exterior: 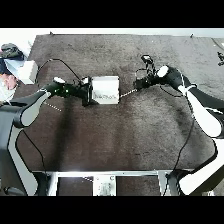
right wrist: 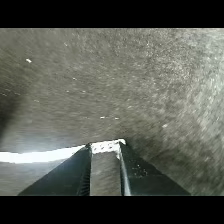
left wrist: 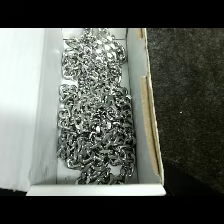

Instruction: Fold the box and place the chain.

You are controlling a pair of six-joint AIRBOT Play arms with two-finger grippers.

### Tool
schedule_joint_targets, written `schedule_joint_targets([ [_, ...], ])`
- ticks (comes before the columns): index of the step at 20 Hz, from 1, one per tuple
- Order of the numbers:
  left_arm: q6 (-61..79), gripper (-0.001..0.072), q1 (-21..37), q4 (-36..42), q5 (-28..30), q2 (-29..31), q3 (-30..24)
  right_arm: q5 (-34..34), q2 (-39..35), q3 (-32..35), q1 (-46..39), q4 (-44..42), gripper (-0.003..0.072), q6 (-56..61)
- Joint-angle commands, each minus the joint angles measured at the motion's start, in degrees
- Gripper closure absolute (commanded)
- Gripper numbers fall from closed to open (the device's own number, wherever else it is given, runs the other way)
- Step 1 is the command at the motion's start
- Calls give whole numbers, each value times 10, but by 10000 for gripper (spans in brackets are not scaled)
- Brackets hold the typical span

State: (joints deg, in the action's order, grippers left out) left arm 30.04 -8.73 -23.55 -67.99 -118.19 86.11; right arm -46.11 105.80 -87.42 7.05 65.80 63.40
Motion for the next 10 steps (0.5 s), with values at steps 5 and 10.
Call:
schedule_joint_targets([
  [5, 0, 292, 0, 0, 0, 0, 0, -76, 49, -53, -3, -4, 430, -113],
  [10, 0, 292, 0, 0, 0, 0, 0, -94, 53, -53, -3, 11, 436, -129],
])
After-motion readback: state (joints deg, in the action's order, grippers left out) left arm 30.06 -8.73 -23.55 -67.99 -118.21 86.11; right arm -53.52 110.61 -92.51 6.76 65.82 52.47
